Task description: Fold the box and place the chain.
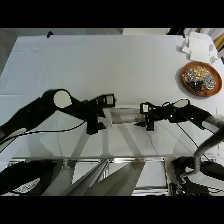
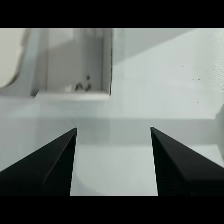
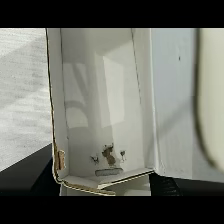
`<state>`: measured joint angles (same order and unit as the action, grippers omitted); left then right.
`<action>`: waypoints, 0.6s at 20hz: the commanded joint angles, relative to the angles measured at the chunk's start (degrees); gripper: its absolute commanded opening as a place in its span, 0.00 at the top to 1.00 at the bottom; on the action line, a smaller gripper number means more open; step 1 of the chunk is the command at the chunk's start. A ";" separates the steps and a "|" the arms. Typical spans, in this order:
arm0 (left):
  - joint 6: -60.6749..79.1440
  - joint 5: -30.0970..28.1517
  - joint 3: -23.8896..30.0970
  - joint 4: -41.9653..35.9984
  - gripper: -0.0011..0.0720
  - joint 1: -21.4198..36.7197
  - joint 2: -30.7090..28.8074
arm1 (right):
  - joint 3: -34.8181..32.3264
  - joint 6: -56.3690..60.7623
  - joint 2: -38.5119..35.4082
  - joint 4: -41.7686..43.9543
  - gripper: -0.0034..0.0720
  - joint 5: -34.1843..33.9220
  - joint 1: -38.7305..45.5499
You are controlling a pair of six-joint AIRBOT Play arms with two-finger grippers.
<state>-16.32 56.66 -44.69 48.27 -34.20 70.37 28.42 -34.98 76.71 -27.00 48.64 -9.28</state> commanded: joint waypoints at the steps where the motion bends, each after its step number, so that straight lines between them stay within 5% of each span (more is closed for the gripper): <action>1: 21.49 -5.14 5.18 -14.40 0.25 3.37 5.27 | 0.00 0.00 -0.02 0.02 0.41 0.00 0.00; 3: 21.46 -7.45 5.18 -16.68 0.02 4.35 9.29 | 0.00 0.00 -0.04 0.02 0.41 0.00 0.00; 12: 23.08 -11.47 5.16 -18.25 0.03 4.50 11.58 | 0.00 0.00 -0.02 0.02 0.41 0.00 0.00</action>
<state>4.73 46.11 -39.64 31.07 -29.65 81.56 28.42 -34.98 76.71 -27.00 48.64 -9.28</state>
